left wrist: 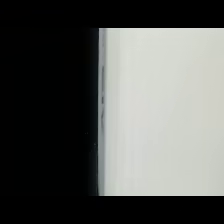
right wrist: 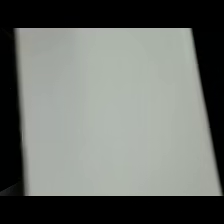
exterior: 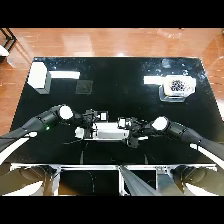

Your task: Fold the box and place the chain.

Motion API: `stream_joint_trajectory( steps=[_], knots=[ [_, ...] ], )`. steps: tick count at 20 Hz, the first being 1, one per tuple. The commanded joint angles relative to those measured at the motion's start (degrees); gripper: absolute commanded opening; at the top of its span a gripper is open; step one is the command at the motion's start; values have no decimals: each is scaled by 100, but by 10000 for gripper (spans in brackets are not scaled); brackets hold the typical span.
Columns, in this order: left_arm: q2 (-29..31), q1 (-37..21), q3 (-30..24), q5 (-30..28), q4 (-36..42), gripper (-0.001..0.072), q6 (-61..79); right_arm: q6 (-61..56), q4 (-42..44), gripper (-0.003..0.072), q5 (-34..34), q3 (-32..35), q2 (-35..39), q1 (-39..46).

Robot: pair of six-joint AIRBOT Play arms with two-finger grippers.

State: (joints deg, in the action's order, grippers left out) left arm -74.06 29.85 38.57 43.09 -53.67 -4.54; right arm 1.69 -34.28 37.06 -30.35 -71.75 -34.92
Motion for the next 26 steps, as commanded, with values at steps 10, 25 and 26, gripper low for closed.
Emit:
stream_joint_trajectory(
  steps=[10,25,26],
  knots=[
    [4,0,4,22,-11,17,-22,-87,-76,697,48,7,0,188],
    [4,0,13,24,-9,21,-33,-111,-160,524,61,7,-2,157],
    [9,-2,28,20,-11,42,-116,-111,-160,524,63,7,-2,160]
  ],
)
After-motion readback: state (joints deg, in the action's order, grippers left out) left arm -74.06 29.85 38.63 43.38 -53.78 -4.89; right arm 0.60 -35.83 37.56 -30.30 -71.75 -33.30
